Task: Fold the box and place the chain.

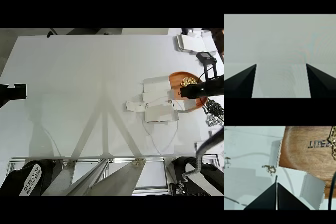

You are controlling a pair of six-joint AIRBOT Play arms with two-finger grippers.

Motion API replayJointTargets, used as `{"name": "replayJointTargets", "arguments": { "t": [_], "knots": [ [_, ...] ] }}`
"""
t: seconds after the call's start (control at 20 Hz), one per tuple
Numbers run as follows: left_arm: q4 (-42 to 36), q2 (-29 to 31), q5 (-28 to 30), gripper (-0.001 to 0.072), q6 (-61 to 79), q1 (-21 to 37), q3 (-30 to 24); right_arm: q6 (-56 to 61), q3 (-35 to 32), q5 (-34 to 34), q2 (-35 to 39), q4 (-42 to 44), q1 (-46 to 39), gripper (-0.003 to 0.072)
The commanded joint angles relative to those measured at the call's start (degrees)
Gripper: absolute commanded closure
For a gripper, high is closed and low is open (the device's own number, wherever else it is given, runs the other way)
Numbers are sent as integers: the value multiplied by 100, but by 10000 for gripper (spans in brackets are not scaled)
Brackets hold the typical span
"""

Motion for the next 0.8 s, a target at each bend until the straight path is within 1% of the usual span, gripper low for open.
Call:
{"name": "replayJointTargets", "arguments": {
  "t": [0.0,0.05,0.1,0.25,0.35,0.55,0.65,0.75],
  "knots": [
    [2,2,0,12,2,4,-2,2,7,-9,4,-136,-2,581],
    [2,4,2,12,2,4,-2,66,7,-4,4,-323,-2,352],
    [2,4,0,12,2,4,-2,393,9,-7,4,-599,-2,257],
    [2,2,2,12,2,4,-2,1078,35,138,0,-1497,-50,280],
    [2,4,2,12,2,4,-2,1139,81,376,-61,-1738,-258,279],
    [2,4,0,12,2,4,-2,979,101,763,-511,-1578,-815,273],
    [2,2,0,12,2,4,-2,695,109,750,-741,-1285,-933,273],
    [2,4,0,12,2,4,-2,579,256,704,-1010,-1082,-931,273]
  ]
}}
